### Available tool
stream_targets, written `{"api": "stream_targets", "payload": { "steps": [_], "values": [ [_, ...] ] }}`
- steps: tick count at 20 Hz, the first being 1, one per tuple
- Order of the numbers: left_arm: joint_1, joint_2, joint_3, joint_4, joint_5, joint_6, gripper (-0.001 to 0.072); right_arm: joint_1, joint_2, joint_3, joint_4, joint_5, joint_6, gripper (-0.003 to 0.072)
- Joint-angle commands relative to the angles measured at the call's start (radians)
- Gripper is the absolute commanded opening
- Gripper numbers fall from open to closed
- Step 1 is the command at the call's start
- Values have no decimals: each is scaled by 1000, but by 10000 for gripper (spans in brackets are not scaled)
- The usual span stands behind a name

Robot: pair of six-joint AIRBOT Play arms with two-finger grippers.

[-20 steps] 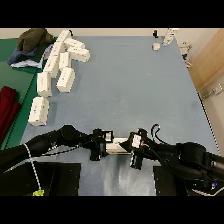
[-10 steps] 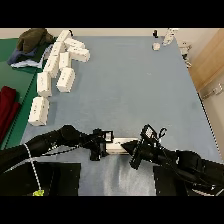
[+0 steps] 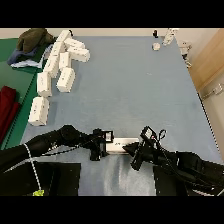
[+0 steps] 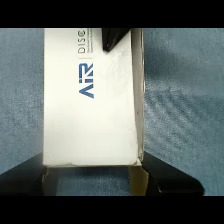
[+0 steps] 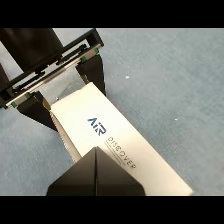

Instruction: Fold the box.

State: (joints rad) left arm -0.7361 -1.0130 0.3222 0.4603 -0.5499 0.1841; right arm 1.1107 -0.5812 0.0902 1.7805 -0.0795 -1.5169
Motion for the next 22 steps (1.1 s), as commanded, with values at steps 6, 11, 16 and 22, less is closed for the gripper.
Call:
{"api": "stream_targets", "payload": {
  "steps": [6,11,16,22],
  "values": [
    [1,1,0,0,0,0,469,1,-61,0,0,-11,2,5],
    [0,1,0,0,0,0,469,1,-61,0,0,-14,2,5],
    [1,1,0,0,0,0,469,1,-27,0,-10,0,1,5],
    [1,1,0,0,0,0,469,-26,77,57,-132,-24,-2,7]
  ]
}}
